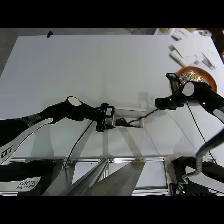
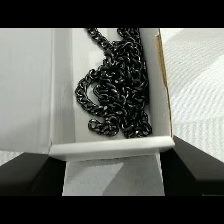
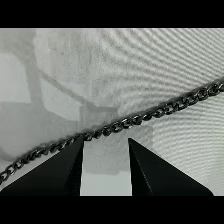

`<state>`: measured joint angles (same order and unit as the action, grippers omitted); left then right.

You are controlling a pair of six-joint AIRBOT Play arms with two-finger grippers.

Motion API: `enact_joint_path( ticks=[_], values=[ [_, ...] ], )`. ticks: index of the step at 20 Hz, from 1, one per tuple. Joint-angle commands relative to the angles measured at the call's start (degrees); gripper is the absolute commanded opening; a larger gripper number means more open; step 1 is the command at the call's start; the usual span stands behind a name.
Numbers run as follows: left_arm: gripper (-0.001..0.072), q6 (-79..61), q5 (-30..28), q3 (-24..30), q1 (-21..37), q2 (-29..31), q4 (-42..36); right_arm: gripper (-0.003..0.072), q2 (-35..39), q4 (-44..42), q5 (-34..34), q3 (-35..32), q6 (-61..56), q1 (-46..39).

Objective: Fold the box and place the chain.

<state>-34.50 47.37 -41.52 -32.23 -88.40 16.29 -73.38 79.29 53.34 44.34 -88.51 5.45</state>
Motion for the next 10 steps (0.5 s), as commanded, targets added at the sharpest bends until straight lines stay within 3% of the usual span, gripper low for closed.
enact_joint_path(
  ticks=[1,10],
  values=[
    [0.0069,0.0,0.0,0.0,0.0,0.0,0.0,0.0286,-0.9,0.1,-1.7,0.0,-0.7,0.0],
    [0.0069,0.0,0.0,0.0,0.0,0.0,0.0,0.0245,-3.1,1.3,-1.8,0.0,-2.6,0.0]
  ],
)
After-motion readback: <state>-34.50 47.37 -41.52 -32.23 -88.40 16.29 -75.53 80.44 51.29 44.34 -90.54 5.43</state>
